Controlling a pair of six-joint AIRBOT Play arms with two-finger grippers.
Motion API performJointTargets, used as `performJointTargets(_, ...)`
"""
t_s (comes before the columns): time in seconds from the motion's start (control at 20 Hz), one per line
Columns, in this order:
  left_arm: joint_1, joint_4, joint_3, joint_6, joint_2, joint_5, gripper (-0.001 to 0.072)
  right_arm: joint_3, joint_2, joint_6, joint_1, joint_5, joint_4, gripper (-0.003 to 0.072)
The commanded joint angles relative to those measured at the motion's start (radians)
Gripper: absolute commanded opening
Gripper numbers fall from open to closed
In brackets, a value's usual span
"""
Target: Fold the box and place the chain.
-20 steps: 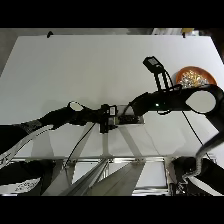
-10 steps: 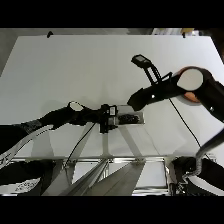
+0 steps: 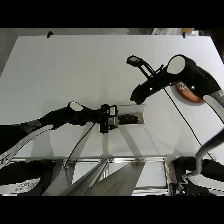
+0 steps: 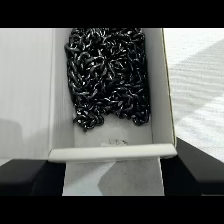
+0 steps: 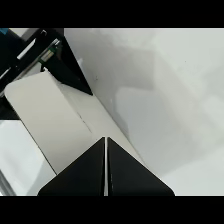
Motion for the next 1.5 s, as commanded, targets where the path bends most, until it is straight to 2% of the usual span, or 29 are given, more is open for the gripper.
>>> performJointTargets(0.0,0.000,0.000,0.000,0.000,0.000,0.000,0.0170,-0.035,0.004,-0.127,-0.002,-0.010,0.002,0.0012)
performJointTargets(0.25,0.000,0.000,0.000,0.000,0.000,0.000,0.0170,-0.179,0.069,-0.209,-0.002,-0.055,0.018,0.0013)
performJointTargets(0.55,0.000,0.000,0.000,0.000,0.000,0.000,0.0170,-0.393,0.269,-0.417,-0.002,-0.160,0.106,0.0016)
performJointTargets(0.6,0.000,0.000,0.000,0.000,0.000,0.000,0.0170,-0.412,0.295,-0.431,-0.002,-0.174,0.114,0.0051)
performJointTargets(0.75,0.000,0.000,0.000,0.000,0.000,0.000,0.0170,-0.420,0.311,-0.431,-0.001,-0.188,0.113,0.0066)
performJointTargets(0.9,0.000,0.000,0.000,0.000,0.000,0.000,0.0170,-0.420,0.311,-0.433,0.039,-0.192,0.105,0.0189)
performJointTargets(1.1,0.000,0.000,0.000,0.000,0.000,0.000,0.0170,-0.420,0.311,-0.488,0.090,-0.189,0.078,0.0196)
performJointTargets(1.35,0.000,0.000,0.000,0.000,0.000,0.000,0.0170,-0.420,0.311,-0.481,0.100,-0.226,-0.060,0.0226)
performJointTargets(1.45,0.000,0.000,0.000,0.000,0.000,0.000,0.0170,-0.420,0.311,-0.481,0.100,-0.239,-0.055,0.0226)
